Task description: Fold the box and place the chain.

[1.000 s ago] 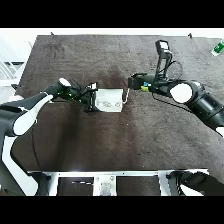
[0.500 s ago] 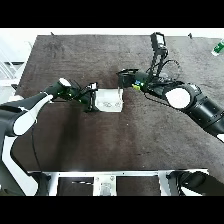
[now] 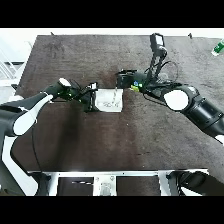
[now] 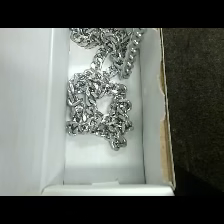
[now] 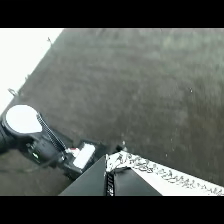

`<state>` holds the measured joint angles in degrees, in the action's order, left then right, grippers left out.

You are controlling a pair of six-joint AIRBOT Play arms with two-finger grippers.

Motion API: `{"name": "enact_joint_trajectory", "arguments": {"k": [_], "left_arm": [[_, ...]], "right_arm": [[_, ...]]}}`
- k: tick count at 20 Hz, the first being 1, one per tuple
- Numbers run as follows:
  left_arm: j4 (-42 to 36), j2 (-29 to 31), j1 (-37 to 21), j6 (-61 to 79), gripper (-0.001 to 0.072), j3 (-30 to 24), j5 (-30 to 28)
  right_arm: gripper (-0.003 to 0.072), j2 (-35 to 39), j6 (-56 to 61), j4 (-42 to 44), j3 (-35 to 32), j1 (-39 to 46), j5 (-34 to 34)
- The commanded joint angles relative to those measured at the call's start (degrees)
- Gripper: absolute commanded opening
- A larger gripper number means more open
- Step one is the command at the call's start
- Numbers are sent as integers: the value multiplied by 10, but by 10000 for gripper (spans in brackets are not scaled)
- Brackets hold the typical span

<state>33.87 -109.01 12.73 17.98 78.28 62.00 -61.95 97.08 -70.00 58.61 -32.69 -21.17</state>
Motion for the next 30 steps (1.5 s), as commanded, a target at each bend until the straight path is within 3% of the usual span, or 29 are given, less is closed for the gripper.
{"name": "enact_joint_trajectory", "arguments": {"k": [1, 9, 16, 17, 19, 20, 25, 30], "left_arm": [[0, 0, 0, 0, 465, 0, 0], [0, 0, 0, 0, 465, 0, 0], [0, 0, 0, 0, 465, 0, 0], [0, 0, 0, 0, 465, 0, 0], [0, 0, 0, 0, 465, 0, 0], [0, 0, 0, 0, 465, 0, 0], [0, 0, 0, 0, 465, 0, 0], [0, 0, 0, 0, 465, 0, 0]], "right_arm": [[9, -13, 0, 7, -25, -1, -3], [9, -95, 0, 29, -34, -37, 17], [11, -172, -1, 35, -34, -53, 81], [53, -176, -1, 33, -34, -53, 90], [226, -175, -3, 33, -33, -49, 99], [274, -174, -3, 33, -33, -44, 97], [285, -128, -2, -30, -35, 35, 5], [296, -125, 0, -35, -63, 170, -3]]}}
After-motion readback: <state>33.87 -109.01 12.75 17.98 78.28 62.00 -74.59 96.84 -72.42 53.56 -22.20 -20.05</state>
